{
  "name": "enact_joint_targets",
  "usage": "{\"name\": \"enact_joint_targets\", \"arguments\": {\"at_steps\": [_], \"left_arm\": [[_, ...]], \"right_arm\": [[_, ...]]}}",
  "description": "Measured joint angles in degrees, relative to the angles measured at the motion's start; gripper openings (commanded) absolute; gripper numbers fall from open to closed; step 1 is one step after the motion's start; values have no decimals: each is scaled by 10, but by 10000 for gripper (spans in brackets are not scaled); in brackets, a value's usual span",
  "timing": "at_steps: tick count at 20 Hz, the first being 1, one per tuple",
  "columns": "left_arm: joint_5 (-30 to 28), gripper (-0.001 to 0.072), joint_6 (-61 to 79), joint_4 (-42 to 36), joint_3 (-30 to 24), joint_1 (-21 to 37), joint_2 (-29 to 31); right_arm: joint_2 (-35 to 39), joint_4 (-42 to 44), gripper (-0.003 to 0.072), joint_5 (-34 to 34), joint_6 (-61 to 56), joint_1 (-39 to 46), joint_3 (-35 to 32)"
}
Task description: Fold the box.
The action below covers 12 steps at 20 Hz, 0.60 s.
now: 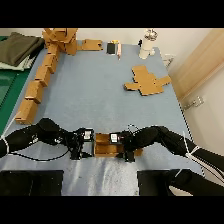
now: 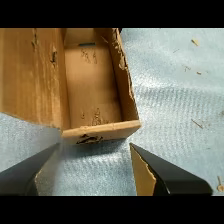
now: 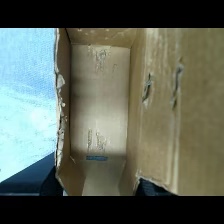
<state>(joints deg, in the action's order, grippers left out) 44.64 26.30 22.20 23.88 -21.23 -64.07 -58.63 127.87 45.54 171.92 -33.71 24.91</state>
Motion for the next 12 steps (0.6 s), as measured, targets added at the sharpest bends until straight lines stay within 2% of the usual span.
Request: {"name": "enact_joint_targets", "arguments": {"at_steps": [12], "left_arm": [[-75, 707, -60, 0, 0, -68, 0]], "right_arm": [[0, 0, 519, 0, 0, 0, 0]]}}
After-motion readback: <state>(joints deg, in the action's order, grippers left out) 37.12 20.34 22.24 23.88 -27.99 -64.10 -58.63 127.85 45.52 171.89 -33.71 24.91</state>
